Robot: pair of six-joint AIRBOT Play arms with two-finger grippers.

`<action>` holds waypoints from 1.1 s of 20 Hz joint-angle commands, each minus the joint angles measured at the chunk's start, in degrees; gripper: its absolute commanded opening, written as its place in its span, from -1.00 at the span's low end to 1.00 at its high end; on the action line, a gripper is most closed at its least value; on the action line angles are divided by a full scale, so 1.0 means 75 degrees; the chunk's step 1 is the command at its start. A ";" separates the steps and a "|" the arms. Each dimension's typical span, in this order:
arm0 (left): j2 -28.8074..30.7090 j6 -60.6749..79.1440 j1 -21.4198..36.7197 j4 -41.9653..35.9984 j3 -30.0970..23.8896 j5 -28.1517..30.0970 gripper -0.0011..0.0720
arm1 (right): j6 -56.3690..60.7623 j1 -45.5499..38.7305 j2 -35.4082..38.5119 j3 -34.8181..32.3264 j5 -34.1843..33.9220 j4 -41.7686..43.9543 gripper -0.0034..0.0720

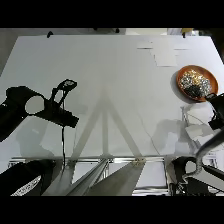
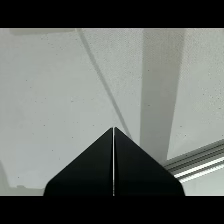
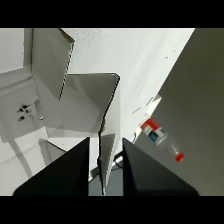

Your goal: Fold the box and place the chain.

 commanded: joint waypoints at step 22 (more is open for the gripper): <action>0.0006 -0.0003 0.0082 0.0026 -0.0003 -0.0006 -0.94 | 0.2069 0.5082 0.5039 -0.1381 -0.1716 0.6872 -0.87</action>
